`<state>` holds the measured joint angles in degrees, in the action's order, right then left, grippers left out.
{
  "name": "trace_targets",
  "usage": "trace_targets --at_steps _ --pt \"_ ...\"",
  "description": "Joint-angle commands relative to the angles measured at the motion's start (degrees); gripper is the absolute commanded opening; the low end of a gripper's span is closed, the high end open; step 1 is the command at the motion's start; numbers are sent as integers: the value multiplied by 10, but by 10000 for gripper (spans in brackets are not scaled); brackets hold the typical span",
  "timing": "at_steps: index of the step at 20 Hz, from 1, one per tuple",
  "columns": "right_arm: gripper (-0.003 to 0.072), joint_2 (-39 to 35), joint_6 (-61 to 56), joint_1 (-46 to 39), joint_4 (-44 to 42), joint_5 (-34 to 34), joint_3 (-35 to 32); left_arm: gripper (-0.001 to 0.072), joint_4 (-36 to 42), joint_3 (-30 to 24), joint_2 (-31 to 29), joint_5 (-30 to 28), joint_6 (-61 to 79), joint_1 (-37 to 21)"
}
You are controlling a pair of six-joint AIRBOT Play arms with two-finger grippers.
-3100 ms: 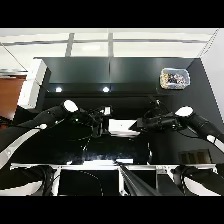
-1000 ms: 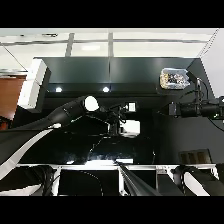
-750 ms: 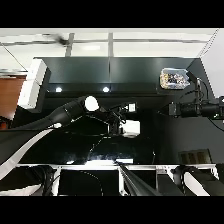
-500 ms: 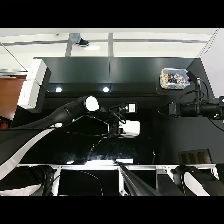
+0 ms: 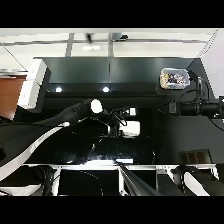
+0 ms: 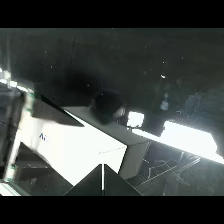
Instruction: Fold the box and place the chain.
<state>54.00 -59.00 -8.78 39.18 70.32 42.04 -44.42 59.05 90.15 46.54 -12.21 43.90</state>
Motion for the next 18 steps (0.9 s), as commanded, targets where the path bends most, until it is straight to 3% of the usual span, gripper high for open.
trace_targets --at_steps 1,3,4,7,10,14,18 --pt "12 0 -6 0 -2 -4 0 661 -10 0 14 -7 4 11" --pt "12 0 -6 0 -2 -4 0 367 -19 0 6 -1 -3 10" --pt "12 0 -8 0 -2 -3 0 301 -35 0 -3 8 -8 6" --pt "13 0 -8 0 -1 9 0 279 -118 0 -52 57 -94 -26" --pt "13 0 -8 0 -2 13 0 279 -216 0 -105 176 -231 -113" --pt "13 0 -8 0 -1 13 0 272 -314 -10 -156 336 -356 -298" --pt "13 0 -5 0 -1 11 0 266 -320 -39 -211 362 -413 -516"
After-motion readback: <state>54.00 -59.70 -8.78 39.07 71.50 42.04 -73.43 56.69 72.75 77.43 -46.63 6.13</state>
